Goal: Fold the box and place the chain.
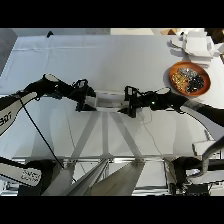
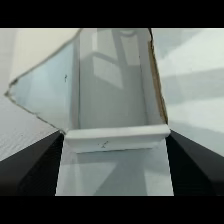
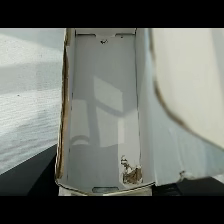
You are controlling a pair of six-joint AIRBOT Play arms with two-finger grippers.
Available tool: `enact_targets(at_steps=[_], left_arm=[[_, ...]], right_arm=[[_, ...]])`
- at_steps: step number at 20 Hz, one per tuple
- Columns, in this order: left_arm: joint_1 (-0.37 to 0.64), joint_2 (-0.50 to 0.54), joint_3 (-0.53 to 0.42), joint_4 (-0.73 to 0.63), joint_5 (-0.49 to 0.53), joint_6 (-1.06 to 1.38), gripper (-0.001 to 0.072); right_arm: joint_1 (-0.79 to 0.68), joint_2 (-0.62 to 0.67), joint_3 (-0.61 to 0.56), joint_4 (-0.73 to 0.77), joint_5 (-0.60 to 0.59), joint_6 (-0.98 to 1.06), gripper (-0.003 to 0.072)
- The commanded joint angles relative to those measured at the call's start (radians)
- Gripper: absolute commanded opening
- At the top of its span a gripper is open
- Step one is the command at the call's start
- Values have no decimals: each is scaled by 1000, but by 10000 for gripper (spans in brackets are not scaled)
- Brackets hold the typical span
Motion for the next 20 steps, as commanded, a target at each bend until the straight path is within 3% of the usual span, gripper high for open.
enact_targets(at_steps=[1, 13, 16, 19, 20], left_arm=[[-4, -7, 0, 0, 20, -10, 699], [-62, -4, 0, 16, 102, -38, 692], [-67, -3, 0, 24, 109, -43, 556], [-73, -3, 0, 30, 123, -54, 552], [-73, -3, 0, 30, 122, -53, 483]], right_arm=[[0, 0, 1, 0, 0, 0, 498], [0, 0, 1, 0, 0, 0, 498], [0, 0, 1, 0, 0, 0, 498], [0, 0, 1, 0, 0, 0, 498], [0, 0, 1, 0, 0, 0, 498]])
